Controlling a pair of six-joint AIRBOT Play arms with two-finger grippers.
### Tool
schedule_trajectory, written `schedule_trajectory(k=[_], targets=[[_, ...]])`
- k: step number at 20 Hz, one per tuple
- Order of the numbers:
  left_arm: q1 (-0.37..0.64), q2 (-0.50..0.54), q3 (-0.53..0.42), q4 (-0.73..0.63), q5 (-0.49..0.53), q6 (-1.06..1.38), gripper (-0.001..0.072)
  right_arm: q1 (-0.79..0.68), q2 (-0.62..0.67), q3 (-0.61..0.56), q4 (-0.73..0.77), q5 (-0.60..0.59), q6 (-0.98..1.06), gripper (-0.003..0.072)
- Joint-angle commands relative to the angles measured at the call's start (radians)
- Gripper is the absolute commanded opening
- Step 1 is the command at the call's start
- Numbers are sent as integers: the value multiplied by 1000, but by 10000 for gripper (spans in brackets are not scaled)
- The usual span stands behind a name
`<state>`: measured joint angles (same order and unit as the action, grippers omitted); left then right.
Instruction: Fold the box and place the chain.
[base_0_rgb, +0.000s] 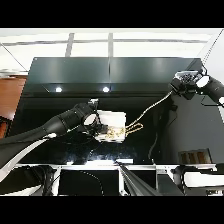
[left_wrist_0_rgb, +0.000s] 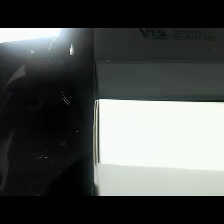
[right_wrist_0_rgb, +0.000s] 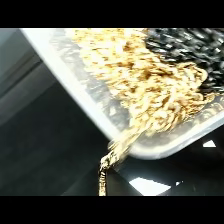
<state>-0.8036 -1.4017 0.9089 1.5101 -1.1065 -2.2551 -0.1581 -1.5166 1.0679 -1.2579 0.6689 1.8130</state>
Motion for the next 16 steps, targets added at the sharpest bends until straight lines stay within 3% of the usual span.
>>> schedule_trajectory(k=[1,7,11,16], targets=[[1,0,0,0,2,0,32,-5,95,21,4,76,-106,44],[1,0,0,0,1,0,32,-9,474,45,13,208,-264,44],[1,0,0,0,-3,0,33,-7,728,45,120,310,-323,44],[1,0,0,0,-3,0,32,51,888,45,251,488,-344,44]])
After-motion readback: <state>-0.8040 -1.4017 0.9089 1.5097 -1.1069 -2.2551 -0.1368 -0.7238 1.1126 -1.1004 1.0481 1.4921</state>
